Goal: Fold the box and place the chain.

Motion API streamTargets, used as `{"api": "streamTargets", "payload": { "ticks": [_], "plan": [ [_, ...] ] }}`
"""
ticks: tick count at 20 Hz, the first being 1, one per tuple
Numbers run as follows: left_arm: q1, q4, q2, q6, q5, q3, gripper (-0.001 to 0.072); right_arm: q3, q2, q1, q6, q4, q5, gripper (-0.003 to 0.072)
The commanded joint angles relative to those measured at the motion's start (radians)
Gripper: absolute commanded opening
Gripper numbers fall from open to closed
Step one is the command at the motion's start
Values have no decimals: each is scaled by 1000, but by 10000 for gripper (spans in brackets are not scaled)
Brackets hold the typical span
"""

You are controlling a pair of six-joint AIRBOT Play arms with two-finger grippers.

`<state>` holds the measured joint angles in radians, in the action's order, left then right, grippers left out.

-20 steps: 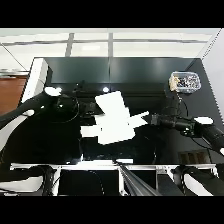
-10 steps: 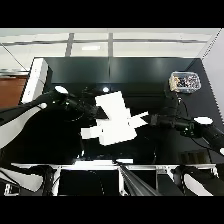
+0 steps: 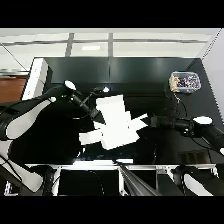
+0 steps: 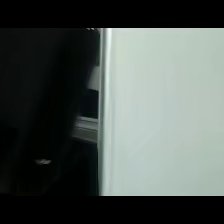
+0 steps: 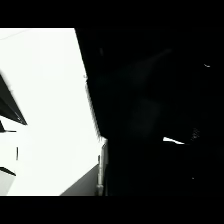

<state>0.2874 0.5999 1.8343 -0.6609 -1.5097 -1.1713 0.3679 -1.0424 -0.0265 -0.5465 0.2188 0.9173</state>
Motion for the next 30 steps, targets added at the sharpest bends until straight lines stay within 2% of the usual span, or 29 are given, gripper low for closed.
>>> {"api": "streamTargets", "payload": {
  "ticks": [1,2,4,5,7,10,12,14,17,19,22,27,30],
  "plan": [
    [6,25,-1,26,-19,-17,25,62,1,-30,-38,143,49,625],
    [11,26,-10,26,-11,-16,24,119,1,-56,-45,215,117,690],
    [38,29,-53,32,40,-8,23,256,2,-110,-48,335,271,689],
    [59,26,-95,59,97,14,22,326,6,-130,-61,388,335,689],
    [105,17,-204,120,253,94,22,409,26,-135,-74,451,387,689],
    [169,21,-358,310,478,209,25,408,51,-95,-19,468,362,689],
    [198,22,-375,523,533,224,25,356,51,-38,92,460,257,690],
    [216,22,-357,614,592,224,26,293,51,46,228,462,152,689],
    [220,56,-317,638,608,224,28,224,51,164,337,526,33,689],
    [220,132,-304,638,610,224,27,196,50,217,343,610,-14,688],
    [220,180,-302,638,616,224,27,174,47,263,350,720,-24,688],
    [220,177,-302,637,619,224,27,126,45,274,391,675,-31,688],
    [220,177,-302,635,619,224,27,98,45,352,398,663,-54,688]
  ]
}}
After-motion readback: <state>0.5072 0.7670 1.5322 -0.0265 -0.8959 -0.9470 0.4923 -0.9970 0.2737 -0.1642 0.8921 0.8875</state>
